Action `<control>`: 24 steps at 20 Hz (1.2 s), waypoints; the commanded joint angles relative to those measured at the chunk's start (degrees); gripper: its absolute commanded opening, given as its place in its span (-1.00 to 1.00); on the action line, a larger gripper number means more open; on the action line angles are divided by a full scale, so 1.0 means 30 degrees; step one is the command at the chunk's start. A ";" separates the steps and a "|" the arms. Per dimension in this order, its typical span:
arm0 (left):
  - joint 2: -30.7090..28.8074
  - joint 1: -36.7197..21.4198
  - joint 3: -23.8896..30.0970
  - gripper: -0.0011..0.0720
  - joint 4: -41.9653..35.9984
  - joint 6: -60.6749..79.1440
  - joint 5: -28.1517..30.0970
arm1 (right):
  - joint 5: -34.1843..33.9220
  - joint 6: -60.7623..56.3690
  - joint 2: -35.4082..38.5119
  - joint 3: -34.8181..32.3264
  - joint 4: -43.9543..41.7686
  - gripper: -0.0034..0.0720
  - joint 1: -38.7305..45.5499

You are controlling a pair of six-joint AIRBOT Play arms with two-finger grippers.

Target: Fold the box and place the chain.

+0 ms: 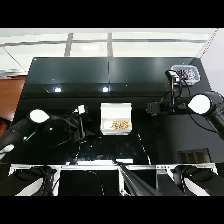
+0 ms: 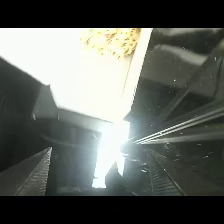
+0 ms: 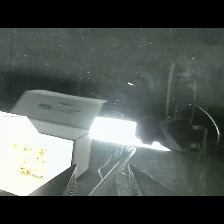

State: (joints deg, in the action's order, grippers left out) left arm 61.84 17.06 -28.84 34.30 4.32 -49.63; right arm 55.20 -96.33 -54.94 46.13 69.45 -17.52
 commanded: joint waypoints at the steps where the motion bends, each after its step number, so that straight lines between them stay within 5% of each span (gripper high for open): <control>1: 0.2630 0.0437 -0.1566 1.00 -0.0393 0.3643 0.0444 | 0.0015 -0.0321 0.0000 -0.0007 -0.0211 0.07 0.0000; 6: 0.4634 0.1435 -0.2783 1.00 -0.0357 0.3650 0.0466 | 0.0000 -0.0313 0.0000 -0.0007 -0.0189 0.07 0.0000; 16: 0.5013 0.2470 -0.2783 1.00 -0.0889 0.4022 0.1246 | -0.0437 -0.0313 -0.0036 -0.0015 -0.0197 0.07 -0.0262; 20: 0.5078 0.3351 -0.2820 0.88 -0.0656 0.4160 0.2674 | -0.5734 -0.0328 -0.0634 -0.0379 -0.0131 0.10 -0.1785; 21: 0.5078 0.3381 -0.2820 0.65 -0.0663 0.4153 0.2681 | -0.7118 -0.0452 -0.1020 -0.0379 -0.0612 0.97 -0.2018; 22: 0.5078 0.3388 -0.2820 0.35 -0.0656 0.4153 0.2681 | -0.8276 -0.0452 -0.1515 -0.0321 -0.1100 0.97 -0.2047; 24: 0.5078 0.3388 -0.2820 0.25 -0.0656 0.4153 0.2703 | -0.9464 -0.0138 -0.2856 0.0029 -0.2091 0.96 -0.1421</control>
State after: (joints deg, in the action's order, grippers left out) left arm 77.03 26.81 -37.28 32.12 16.60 -42.81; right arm 36.07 -97.36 -59.66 45.54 66.72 -22.13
